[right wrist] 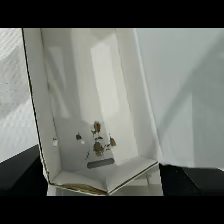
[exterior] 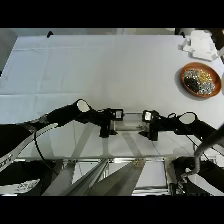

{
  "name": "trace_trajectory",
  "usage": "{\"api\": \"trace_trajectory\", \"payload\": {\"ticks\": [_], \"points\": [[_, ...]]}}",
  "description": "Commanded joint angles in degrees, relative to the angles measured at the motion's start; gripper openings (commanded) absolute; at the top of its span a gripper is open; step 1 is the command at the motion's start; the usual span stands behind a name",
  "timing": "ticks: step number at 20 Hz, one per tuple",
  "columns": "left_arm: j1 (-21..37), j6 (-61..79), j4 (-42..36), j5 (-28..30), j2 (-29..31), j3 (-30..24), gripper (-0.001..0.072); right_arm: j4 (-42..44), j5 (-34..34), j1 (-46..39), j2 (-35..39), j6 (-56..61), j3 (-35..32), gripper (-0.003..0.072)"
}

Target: Fold the box and place the chain.

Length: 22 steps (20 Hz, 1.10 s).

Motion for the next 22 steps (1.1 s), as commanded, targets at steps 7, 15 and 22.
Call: {"api": "trace_trajectory", "payload": {"ticks": [7,15,22], "points": [[0.0,0.3,0.2,0.5,0.0,0.0,0.0342,-26.9,1.8,0.0,10.3,24.3,0.1,0.0696],[0.2,0.3,1.2,2.0,2.2,0.0,0.0332,-29.1,6.9,0.0,21.1,29.9,0.1,0.0684],[0.2,0.3,3.0,2.2,2.3,0.0,0.0333,-4.9,10.9,0.0,32.5,30.4,0.1,0.0350]]}}
